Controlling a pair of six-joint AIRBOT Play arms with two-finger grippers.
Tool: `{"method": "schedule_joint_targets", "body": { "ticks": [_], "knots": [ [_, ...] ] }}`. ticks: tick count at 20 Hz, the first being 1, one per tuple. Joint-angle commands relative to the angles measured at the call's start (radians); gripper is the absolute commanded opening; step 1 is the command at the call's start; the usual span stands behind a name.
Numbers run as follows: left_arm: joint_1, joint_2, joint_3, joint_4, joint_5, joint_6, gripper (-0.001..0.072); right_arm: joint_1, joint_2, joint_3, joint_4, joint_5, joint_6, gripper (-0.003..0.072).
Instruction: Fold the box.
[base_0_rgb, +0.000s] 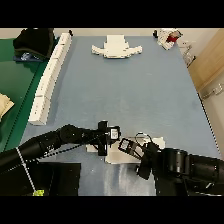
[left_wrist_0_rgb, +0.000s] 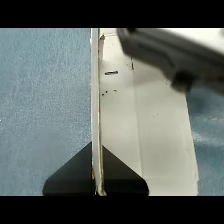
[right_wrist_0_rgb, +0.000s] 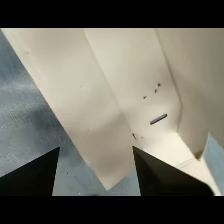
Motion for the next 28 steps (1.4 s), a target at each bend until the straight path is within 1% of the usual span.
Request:
{"method": "schedule_joint_targets", "body": {
  "ticks": [1,4,6,11,15,18,21,24,26,28],
  "knots": [
    [0.0,-0.001,0.001,0.0,0.0,0.0,0.0011,0.019,-0.079,-0.001,-0.112,0.072,-0.01,0.072],
    [0.0,-0.001,0.001,0.0,0.0,0.0,0.0011,0.019,-0.079,0.009,-0.122,0.067,0.024,0.072],
    [0.0,-0.001,0.001,0.0,0.0,0.0,0.0011,0.019,-0.049,0.021,-0.124,0.041,0.076,0.072],
    [0.0,-0.001,0.001,0.0,0.0,0.0,0.0011,0.019,0.054,0.021,-0.167,-0.029,0.283,0.072],
    [0.0,-0.001,0.001,0.0,0.0,0.0,0.0011,0.019,0.124,0.021,-0.169,-0.079,0.288,0.072],
    [0.0,-0.001,0.001,0.0,0.0,0.0,0.0011,0.007,0.127,0.021,-0.2,-0.088,0.257,0.072],
    [0.0,-0.001,0.001,0.0,0.0,0.0,0.0011,-0.058,0.138,0.019,-0.185,-0.077,0.134,0.072],
    [0.0,-0.001,0.001,0.0,0.0,0.0,0.0012,-0.177,0.157,0.018,-0.116,-0.023,-0.089,0.072],
    [0.0,-0.001,0.001,0.0,0.0,0.0,0.0011,-0.289,0.163,0.013,-0.015,0.032,-0.298,0.072],
    [0.0,-0.001,0.001,0.0,0.0,0.0,0.0011,-0.438,0.162,-0.008,0.192,0.08,-0.599,0.072]
  ]
}}
